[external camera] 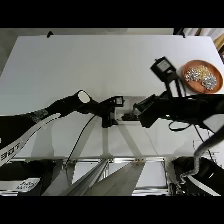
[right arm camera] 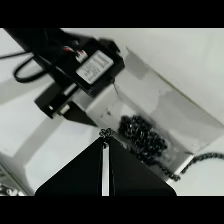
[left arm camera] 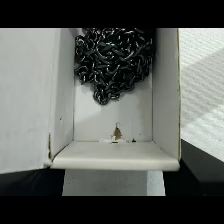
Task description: Fold the box and place the chain.
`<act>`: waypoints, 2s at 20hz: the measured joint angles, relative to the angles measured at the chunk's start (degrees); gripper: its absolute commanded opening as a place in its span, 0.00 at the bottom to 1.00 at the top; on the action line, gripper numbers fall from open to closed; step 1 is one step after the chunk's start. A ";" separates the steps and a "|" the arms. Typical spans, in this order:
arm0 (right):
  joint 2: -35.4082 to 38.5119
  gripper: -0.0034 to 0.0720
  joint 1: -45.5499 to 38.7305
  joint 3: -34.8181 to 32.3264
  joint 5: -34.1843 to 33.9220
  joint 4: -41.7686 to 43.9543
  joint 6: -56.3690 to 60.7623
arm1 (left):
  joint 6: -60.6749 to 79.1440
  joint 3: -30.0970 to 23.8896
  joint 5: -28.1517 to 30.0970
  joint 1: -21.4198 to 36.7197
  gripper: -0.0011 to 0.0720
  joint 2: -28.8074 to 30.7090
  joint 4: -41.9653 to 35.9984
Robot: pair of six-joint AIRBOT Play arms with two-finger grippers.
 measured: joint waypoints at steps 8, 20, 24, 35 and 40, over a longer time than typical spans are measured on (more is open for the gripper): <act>-8.39 0.06 0.02 -8.57 -8.02 2.73 2.03 | 0.02 0.00 0.00 0.00 0.23 0.00 0.00; -10.29 0.38 -1.33 -10.49 -14.88 8.20 2.23 | 0.00 0.00 0.00 0.00 0.23 0.00 0.00; -2.99 0.39 -6.54 -10.49 -9.62 3.61 5.66 | 0.02 0.00 0.00 0.00 0.23 0.02 0.00; -8.57 0.58 -26.73 -10.49 -4.81 -12.13 5.14 | 0.02 0.00 0.00 0.00 0.23 0.00 0.00; -20.09 0.58 -28.59 -9.38 -8.37 -12.92 3.58 | 0.00 0.00 0.00 0.00 0.23 0.00 0.00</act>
